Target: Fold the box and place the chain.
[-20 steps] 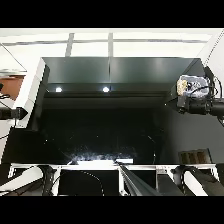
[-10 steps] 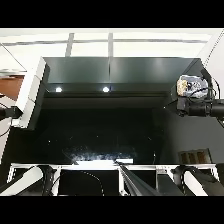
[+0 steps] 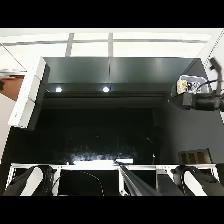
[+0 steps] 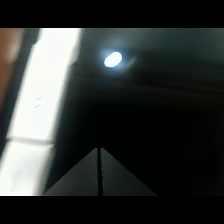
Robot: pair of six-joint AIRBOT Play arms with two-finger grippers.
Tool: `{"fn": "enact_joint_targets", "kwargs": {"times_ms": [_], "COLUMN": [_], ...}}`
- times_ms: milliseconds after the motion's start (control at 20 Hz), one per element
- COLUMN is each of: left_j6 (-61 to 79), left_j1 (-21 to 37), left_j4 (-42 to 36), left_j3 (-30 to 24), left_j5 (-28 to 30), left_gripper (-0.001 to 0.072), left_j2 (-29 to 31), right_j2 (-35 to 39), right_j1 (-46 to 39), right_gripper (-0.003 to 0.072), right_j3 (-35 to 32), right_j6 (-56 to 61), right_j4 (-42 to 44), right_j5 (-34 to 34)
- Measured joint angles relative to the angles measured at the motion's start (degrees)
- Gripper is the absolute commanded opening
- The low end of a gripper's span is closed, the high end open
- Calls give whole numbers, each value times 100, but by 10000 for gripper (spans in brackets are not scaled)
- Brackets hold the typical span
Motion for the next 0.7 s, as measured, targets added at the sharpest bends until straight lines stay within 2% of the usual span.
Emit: {"fn": "enact_joint_targets", "kwargs": {"times_ms": [150, 300, 500, 700], "left_j6": [-7, -299, -1797, -2918], "left_j1": [-942, -2229, -3753, -4385], "left_j4": [-584, -457, 1025, 2406], "left_j3": [-52, -715, -2068, -2583], "left_j5": [-188, 2, 807, 1174], "left_gripper": [29, 30, 31, 33], "left_j2": [446, 1051, 1746, 1954], "right_j2": [544, 1132, 1484, 1578], "right_j1": [286, 623, 835, 894], "right_gripper": [50, 50, 50, 49], "right_j3": [63, -472, -1700, -2205], "right_j6": [-282, -118, 234, 345], "right_j4": [-254, -837, -1432, -1753], "right_j5": [-610, -1408, -2319, -2662]}}
